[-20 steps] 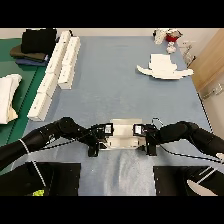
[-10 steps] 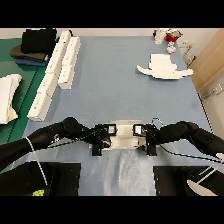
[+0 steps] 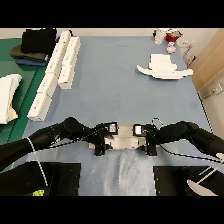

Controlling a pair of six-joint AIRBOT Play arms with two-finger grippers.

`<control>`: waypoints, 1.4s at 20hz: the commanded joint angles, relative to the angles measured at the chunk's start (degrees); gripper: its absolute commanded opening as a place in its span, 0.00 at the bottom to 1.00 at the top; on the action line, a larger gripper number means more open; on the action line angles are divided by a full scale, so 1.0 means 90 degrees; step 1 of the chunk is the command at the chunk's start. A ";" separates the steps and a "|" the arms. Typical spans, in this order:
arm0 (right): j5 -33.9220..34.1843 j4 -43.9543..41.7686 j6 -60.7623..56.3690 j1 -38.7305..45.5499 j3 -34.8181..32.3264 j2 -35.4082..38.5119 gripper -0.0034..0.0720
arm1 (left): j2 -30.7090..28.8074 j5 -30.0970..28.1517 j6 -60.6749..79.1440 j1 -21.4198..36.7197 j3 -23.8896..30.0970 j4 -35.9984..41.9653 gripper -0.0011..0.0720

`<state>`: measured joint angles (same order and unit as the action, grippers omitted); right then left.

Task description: Fold the box.

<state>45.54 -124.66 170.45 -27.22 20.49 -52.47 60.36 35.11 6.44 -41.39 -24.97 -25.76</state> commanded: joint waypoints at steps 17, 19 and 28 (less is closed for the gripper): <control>-0.0002 -0.0002 -0.0027 -0.0002 0.0002 0.0005 0.66 | -0.1780 0.1081 -0.7147 0.0517 -0.0362 -0.3619 0.03; -0.0002 -0.0002 -0.0029 -0.0002 0.0002 0.0002 0.66 | -0.2249 0.1579 -0.8765 0.1144 -0.0367 -0.4337 0.03; -0.0002 -0.0002 -0.0027 -0.0002 0.0002 0.0005 0.66 | -0.2395 0.2472 -1.0435 0.3038 0.0595 -0.3432 0.03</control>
<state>45.52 -124.68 170.21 -27.22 20.49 -52.47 38.63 58.28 -84.40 -15.42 -23.51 -63.75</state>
